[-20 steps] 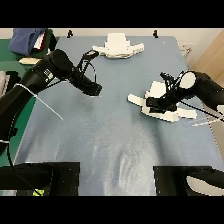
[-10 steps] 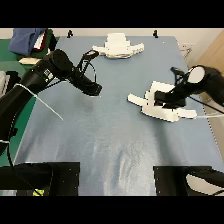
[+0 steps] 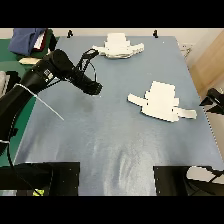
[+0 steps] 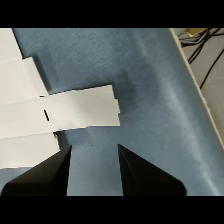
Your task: Fold the box.
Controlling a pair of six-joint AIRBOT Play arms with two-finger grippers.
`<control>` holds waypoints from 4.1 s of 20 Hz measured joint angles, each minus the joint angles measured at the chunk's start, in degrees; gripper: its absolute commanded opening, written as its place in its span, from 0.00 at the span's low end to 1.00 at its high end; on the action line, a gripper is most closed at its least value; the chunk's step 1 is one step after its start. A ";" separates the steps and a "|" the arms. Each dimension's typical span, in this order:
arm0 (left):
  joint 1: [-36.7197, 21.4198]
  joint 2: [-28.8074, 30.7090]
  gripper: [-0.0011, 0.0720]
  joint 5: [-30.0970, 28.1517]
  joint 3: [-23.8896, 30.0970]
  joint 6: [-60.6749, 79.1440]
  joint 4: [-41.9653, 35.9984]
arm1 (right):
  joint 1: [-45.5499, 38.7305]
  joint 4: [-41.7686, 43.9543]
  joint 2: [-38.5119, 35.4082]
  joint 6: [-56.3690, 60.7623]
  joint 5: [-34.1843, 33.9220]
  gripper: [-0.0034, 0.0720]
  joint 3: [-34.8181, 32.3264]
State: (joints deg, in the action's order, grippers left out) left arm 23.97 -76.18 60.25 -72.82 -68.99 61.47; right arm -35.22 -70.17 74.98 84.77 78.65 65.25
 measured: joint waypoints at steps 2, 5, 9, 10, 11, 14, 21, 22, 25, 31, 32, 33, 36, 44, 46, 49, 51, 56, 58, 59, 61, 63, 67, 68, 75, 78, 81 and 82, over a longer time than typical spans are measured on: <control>0.00 -0.11 0.04 -0.83 0.00 0.00 -0.28 | -3.65 3.30 3.43 -4.42 1.05 0.62 0.11; 0.00 -0.17 0.04 -1.99 0.00 0.00 -1.62 | -6.08 6.38 8.74 -8.83 1.99 0.62 0.20; 0.00 -0.22 0.04 -3.41 0.00 -0.02 -2.43 | -7.26 7.78 13.29 -11.34 1.90 0.58 0.24; 0.00 -0.22 0.04 -3.65 0.00 -0.02 -2.51 | -7.32 8.07 13.86 -11.82 1.90 0.58 0.24; 0.00 -0.22 0.04 -3.98 0.00 -0.02 -2.60 | -7.41 8.74 14.38 -12.39 1.95 0.58 0.24; 0.00 -0.22 0.04 -4.15 0.00 -0.02 -2.71 | -7.45 11.37 15.15 -14.38 3.91 0.51 0.24; 0.00 -0.22 0.04 -4.35 0.00 -0.02 -3.02 | -7.13 19.17 16.17 -18.32 7.23 0.40 0.17; 0.00 -0.22 0.04 -4.35 0.00 -0.02 -3.10 | -6.71 21.16 16.50 -19.37 7.67 0.39 0.07; 0.00 -0.22 0.04 -4.35 0.00 0.04 -3.41 | -4.81 26.12 17.86 -21.90 7.76 0.07 -0.13; -0.02 -0.22 0.90 -4.09 0.00 0.04 -3.96 | 2.32 31.10 18.43 -24.96 8.26 0.05 -0.24; -0.15 -0.22 0.90 -3.96 -0.02 -0.35 -4.13 | 4.15 32.02 17.86 -25.31 8.41 0.05 -0.39; -0.42 -0.22 0.90 -3.52 -0.13 -0.94 -4.15 | 6.45 32.70 16.96 -25.73 8.35 0.05 -0.96; -2.69 -0.17 0.90 -0.35 -0.22 -3.37 -4.37 | 13.77 34.01 12.96 -26.34 6.05 0.05 -5.57; -12.26 -0.20 0.90 8.90 5.86 -2.47 -9.33 | 30.45 38.01 -1.31 -27.85 -8.09 0.05 -26.88; -14.40 -0.26 0.90 8.61 8.61 -0.70 -11.65 | 34.25 37.27 -5.62 -28.39 -13.35 0.05 -30.03; -16.72 -1.27 0.90 7.85 11.26 2.43 -15.02 | 38.77 34.18 -10.75 -28.79 -19.91 0.05 -32.22; -17.46 -2.93 0.90 7.32 12.07 4.83 -17.81 | 41.03 33.00 -12.85 -28.89 -22.36 0.05 -32.87; -18.12 -9.97 0.90 6.93 11.56 11.47 -26.64 | 45.90 31.47 -14.88 -28.83 -24.68 0.05 -33.44; -17.97 -13.40 0.90 7.30 10.19 13.22 -28.92 | 47.15 31.28 -15.13 -28.26 -25.31 0.05 -33.48; -17.68 -14.95 0.90 7.61 9.42 13.90 -29.62 | 47.63 31.15 -15.21 -28.15 -25.27 0.05 -33.51; -16.63 -17.27 0.90 9.53 8.41 15.23 -30.67 | 48.00 30.84 -15.30 -27.69 -25.42 0.05 -33.53; -15.69 -18.67 0.66 10.32 7.85 16.57 -31.12 | 48.30 30.62 -15.34 -27.21 -25.59 0.05 -33.51; -13.84 -19.76 0.17 12.83 7.39 20.15 -31.54 | 48.46 30.23 -15.37 -26.69 -25.92 0.05 -33.53; -13.73 -19.82 0.10 13.73 7.32 21.07 -31.47 | 48.50 30.05 -15.37 -26.49 -26.01 0.05 -33.53; -14.14 -20.11 0.03 18.97 7.17 27.39 -29.59 | 48.59 29.75 -15.37 -25.57 -26.08 0.10 -33.53; -13.55 -19.61 0.03 18.75 7.02 32.50 -28.17 | 48.13 28.22 -15.37 -22.32 -26.43 0.38 -33.27; -11.47 -16.55 0.03 15.58 6.88 37.33 -27.12 | 46.45 21.64 -15.65 -14.43 -25.29 0.38 -30.97; -10.49 -14.75 0.03 13.73 6.88 39.10 -26.82 | 45.68 18.82 -16.02 -11.80 -24.20 0.43 -29.68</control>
State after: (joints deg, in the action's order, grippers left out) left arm 13.47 -90.94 73.97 -65.93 -29.89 34.65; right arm 10.46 -51.35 58.96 72.97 54.46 35.57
